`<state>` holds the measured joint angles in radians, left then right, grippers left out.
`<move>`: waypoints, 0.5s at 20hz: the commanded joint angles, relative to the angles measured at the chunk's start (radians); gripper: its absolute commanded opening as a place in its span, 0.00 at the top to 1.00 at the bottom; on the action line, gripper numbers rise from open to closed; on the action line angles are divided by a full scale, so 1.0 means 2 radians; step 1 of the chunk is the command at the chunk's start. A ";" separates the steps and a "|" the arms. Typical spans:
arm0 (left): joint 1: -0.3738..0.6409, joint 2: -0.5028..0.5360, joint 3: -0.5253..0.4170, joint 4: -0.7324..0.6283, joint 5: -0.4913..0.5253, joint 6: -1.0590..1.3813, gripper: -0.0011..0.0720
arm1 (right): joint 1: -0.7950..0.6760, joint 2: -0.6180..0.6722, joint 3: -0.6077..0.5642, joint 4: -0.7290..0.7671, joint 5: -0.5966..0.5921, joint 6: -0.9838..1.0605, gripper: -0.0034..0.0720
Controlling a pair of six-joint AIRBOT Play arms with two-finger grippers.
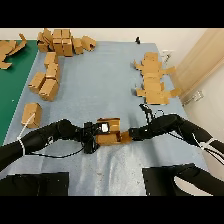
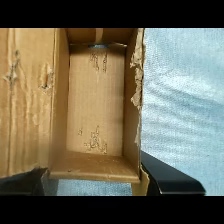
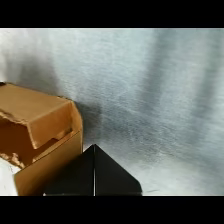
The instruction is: Fold the box.
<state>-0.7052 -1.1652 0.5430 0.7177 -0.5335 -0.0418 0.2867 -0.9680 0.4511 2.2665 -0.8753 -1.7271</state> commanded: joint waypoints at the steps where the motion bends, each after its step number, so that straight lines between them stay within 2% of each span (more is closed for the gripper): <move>1: 0.000 0.000 0.000 0.000 0.000 0.000 0.33 | 0.004 0.029 0.009 0.002 -0.004 -0.001 0.94; 3: 0.000 0.000 0.000 0.000 0.001 0.000 0.33 | 0.004 0.044 0.014 0.000 -0.005 0.000 0.63; 10: 0.000 0.000 0.000 0.000 0.001 0.000 0.33 | 0.043 0.043 0.015 0.015 -0.002 0.010 0.61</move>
